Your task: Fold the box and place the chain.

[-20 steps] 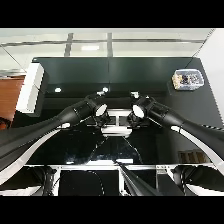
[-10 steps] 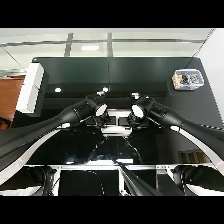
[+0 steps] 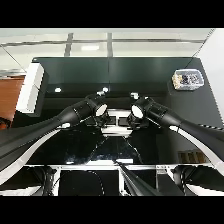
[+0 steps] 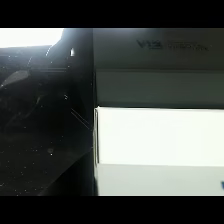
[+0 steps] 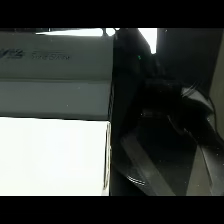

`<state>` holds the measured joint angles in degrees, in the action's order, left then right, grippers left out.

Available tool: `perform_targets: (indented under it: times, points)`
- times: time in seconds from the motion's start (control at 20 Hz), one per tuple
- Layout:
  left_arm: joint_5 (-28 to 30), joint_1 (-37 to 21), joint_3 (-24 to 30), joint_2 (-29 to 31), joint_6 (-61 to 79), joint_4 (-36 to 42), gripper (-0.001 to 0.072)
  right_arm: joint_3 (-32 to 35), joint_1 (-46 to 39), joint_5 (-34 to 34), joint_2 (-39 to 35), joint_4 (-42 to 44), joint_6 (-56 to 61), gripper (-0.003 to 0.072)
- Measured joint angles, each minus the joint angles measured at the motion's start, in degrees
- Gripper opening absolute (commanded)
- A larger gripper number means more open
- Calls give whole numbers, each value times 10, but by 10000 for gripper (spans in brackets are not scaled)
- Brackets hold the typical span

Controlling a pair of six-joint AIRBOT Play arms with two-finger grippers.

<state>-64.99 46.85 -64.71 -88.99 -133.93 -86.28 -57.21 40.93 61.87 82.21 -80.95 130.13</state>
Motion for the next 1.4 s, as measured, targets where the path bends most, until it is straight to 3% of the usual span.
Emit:
perform_targets:
  times: [0.15,0.25,0.3,0.5,0.7,0.85,0.9,0.95,1.1,1.25,1.4]
  points:
    - [0,0,0,0,0,0,28,0,0,0,0,0,0,29]
    - [-1,0,0,0,0,0,28,-1,-1,1,-2,1,0,364]
    - [-1,0,0,0,-1,0,28,-3,-2,0,-5,1,-3,394]
    - [-4,0,0,0,-1,0,28,-19,-14,22,-37,-1,-54,394]
    - [-6,0,0,0,-1,0,28,-31,-39,53,-126,-14,-111,394]
    - [-8,0,0,0,0,0,28,-33,-63,73,-203,-134,-135,396]
    - [-9,0,0,0,0,0,28,-31,-78,73,-221,-202,-140,528]
    - [-9,0,0,0,0,0,28,-28,-97,68,-232,-262,-143,720]
    - [-10,0,0,0,0,0,28,-10,-210,-11,-236,-358,-145,720]
    - [-12,0,0,0,0,0,28,-10,-350,-117,-194,-319,-137,720]
    - [-13,0,0,0,0,0,28,-70,-461,-170,-108,-249,-135,720]
